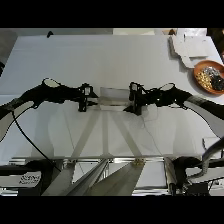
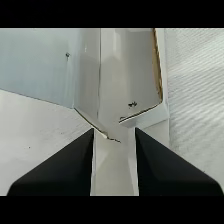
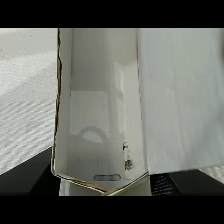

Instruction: Fold the box and place the chain.

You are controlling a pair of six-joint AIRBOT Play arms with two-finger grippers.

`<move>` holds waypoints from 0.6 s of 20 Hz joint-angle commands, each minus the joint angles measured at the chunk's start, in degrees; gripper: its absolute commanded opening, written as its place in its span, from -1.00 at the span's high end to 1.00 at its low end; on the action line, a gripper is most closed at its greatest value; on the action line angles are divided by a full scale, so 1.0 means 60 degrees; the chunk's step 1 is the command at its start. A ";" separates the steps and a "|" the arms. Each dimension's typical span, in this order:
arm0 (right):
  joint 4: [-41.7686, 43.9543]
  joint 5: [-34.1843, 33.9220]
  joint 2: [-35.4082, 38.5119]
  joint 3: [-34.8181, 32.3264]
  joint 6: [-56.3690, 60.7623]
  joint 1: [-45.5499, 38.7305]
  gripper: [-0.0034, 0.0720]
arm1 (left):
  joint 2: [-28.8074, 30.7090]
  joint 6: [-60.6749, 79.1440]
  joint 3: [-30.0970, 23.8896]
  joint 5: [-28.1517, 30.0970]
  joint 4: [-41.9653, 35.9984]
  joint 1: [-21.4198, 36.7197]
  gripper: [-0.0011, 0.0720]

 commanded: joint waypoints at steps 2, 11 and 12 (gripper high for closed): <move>0.0004 0.0000 -0.0004 0.0011 0.0004 0.0004 -0.25 | -0.0033 0.0237 -0.0004 -0.0164 -0.0025 -0.0011 0.29; 0.0004 0.0000 0.0000 0.0011 0.0004 0.0004 -0.25 | -0.0248 0.0441 -0.0004 0.0237 -0.0204 -0.0200 0.45; 0.0004 0.0000 0.0000 0.0011 0.0000 0.0004 -0.25 | -0.0248 0.0441 -0.0004 0.0313 -0.0222 -0.0200 0.45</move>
